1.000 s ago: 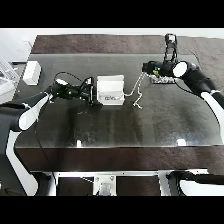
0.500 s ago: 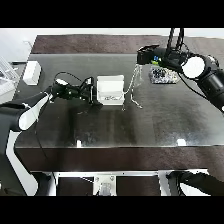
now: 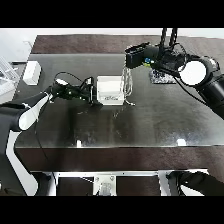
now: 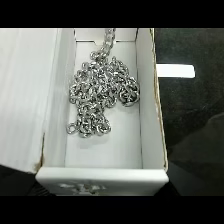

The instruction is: Fold the box and place the chain.

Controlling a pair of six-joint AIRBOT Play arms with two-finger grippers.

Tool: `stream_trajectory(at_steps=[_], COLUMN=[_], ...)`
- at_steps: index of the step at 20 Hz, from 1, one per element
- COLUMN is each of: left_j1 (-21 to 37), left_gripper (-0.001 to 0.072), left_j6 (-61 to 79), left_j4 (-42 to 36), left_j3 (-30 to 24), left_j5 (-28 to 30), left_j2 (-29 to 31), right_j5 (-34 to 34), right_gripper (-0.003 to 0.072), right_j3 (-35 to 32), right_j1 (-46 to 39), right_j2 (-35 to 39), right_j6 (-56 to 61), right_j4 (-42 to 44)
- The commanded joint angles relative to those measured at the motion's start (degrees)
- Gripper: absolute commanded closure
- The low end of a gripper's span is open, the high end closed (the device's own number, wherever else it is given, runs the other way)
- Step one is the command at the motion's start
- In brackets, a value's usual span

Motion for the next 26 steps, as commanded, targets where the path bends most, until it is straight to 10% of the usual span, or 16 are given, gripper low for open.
stream_trajectory(at_steps=[1,23,26], left_j1=[-0.02,-0.02,-0.02], left_gripper=[0.0152,0.0152,0.0151], left_j6=[0.02,0.02,0.02], left_j4=[0.00,0.00,0.00], left_j3=[0.00,0.00,0.00], left_j5=[0.02,0.04,0.07], left_j2=[0.04,0.04,0.04], right_j5=[-0.31,-5.27,-5.20], right_gripper=[0.0687,0.0681,0.0115], right_j3=[0.02,-3.30,-5.38], right_j1=[1.77,7.10,6.36], right_j2=[0.07,-17.75,-19.04], right_j6=[-0.09,0.09,-0.04], right_j4=[0.13,5.53,3.56])
